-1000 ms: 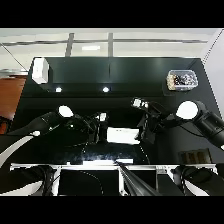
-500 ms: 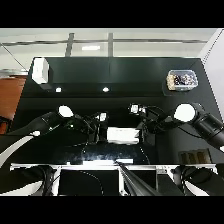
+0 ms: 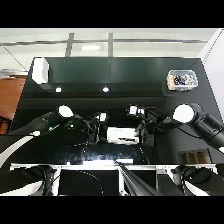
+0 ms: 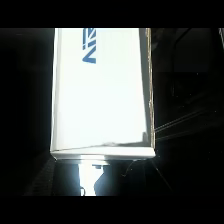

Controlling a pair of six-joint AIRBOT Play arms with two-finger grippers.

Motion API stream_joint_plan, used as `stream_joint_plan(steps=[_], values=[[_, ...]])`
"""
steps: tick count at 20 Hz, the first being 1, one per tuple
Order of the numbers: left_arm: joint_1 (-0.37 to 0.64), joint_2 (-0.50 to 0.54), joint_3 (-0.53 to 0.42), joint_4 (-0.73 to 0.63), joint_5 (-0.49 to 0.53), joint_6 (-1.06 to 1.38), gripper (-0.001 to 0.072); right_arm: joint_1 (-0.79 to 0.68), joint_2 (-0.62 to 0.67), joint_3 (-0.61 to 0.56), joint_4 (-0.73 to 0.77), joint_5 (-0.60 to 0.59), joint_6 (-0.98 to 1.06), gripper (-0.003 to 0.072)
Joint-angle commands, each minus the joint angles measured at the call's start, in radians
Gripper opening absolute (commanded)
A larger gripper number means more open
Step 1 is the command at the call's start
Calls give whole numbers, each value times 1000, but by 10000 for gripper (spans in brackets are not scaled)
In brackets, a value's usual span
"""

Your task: Fold the box and place the chain.

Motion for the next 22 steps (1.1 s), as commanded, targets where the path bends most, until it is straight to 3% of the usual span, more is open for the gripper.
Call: stream_joint_plan(steps=[1, 22], values=[[0, 0, 1, 0, -1, 0, 412, 9, 0, 0, -3, 0, 1, 199], [0, 0, 1, 0, -1, 0, 412, 11, 0, -5, -18, -2, 8, 197]])
